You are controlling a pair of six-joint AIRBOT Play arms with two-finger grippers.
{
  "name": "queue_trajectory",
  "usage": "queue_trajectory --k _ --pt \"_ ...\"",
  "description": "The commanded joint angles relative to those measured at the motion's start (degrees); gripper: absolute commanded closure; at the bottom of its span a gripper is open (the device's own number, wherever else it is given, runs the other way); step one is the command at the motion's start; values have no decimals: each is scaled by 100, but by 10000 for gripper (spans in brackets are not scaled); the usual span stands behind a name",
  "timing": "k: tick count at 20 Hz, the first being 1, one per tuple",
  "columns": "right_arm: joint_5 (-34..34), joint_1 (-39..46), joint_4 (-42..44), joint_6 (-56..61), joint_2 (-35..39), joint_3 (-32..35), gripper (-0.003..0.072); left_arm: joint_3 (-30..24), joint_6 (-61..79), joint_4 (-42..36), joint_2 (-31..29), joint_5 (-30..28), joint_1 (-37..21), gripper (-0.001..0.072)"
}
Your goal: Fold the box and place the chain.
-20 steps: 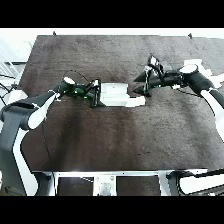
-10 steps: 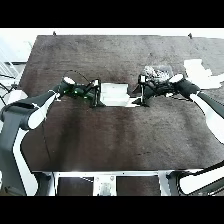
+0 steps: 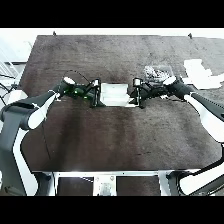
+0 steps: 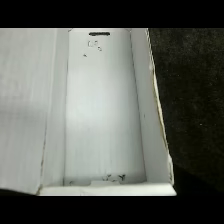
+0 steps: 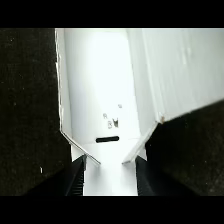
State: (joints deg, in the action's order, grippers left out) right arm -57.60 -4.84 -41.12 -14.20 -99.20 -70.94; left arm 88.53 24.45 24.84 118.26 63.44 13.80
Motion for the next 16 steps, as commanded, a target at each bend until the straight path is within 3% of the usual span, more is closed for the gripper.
queue_trajectory --k 1,2,10,12,15,16 --pt "17 -142 17 -4 -4 2 439 2 2 2 2 -2 -4 360" --pt "22 -195 17 -11 -4 2 527 2 2 2 2 -4 -4 360" --pt "85 -330 922 -457 -173 0 516 2 2 2 2 -2 -2 360" --pt "85 -361 946 -459 -221 0 389 2 2 2 2 -2 -4 360" --pt "87 -361 946 -706 -264 0 339 2 2 2 2 -2 -4 360" --pt "85 -358 944 -739 -264 0 211 2 2 2 2 -2 -2 360"
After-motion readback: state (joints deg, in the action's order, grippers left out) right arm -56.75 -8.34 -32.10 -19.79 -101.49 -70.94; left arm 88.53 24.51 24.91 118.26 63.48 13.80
